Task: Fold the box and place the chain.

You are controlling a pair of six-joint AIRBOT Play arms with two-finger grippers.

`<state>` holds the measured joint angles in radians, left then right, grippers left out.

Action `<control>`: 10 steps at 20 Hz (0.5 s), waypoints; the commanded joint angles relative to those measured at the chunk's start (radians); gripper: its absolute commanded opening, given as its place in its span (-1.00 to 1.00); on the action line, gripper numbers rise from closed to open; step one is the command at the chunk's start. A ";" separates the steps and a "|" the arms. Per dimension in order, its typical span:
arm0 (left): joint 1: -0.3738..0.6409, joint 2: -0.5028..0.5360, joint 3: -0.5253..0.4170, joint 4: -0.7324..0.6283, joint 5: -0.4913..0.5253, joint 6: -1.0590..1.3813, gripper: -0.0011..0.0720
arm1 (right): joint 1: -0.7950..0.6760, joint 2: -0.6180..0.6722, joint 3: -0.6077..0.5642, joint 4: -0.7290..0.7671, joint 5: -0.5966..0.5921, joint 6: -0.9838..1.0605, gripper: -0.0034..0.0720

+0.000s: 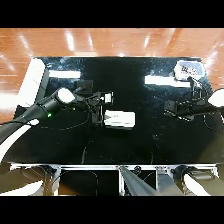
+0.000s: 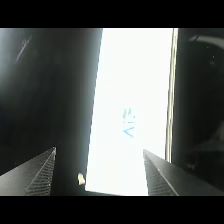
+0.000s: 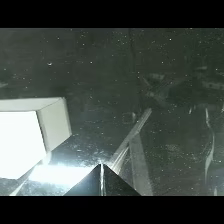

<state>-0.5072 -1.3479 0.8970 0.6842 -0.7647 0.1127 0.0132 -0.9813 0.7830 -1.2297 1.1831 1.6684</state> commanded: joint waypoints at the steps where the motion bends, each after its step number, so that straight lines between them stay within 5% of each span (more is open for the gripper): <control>1: -0.001 -0.003 -0.010 -0.061 -0.040 0.073 0.75 | -0.001 0.000 0.000 -0.002 -0.001 0.000 -0.83; 10: 0.001 -0.049 -0.010 -0.072 -0.096 0.055 0.75 | -0.001 -0.001 0.000 -0.002 -0.001 0.000 -0.83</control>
<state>-0.5072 -1.3815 0.8875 0.6250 -0.8520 0.1734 0.0132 -0.9813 0.7830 -1.2320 1.1824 1.6684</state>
